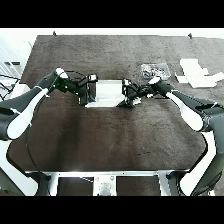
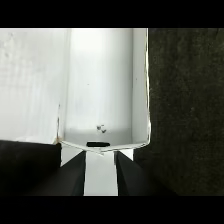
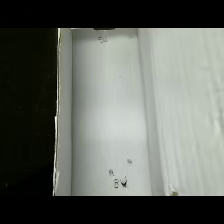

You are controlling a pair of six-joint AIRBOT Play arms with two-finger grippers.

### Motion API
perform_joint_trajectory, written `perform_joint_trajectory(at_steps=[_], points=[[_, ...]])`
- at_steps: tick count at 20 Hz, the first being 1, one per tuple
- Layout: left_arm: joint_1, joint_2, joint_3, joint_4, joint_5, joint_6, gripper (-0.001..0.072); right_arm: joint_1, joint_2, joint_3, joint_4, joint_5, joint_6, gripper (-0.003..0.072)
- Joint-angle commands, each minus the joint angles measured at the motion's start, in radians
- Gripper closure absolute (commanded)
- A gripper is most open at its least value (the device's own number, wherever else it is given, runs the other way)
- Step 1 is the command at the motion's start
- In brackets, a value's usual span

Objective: Fold the box and place the chain.

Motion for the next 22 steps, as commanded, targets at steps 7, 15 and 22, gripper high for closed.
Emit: perform_joint_trajectory(at_steps=[7,15,22], points=[[-0.016,-0.015,-0.026,-0.111,0.039,0.046,0.048,0.0,0.0,0.0,0.0,0.0,0.0,0.0126],[-0.047,-0.016,-0.027,-0.103,0.091,0.055,0.0593,0.0,0.0,0.0,0.0,0.0,0.0,0.0126],[-0.047,-0.016,-0.032,-0.103,0.082,0.069,0.0046,0.0,0.0,0.0,0.0,0.0,0.0,0.0126]])
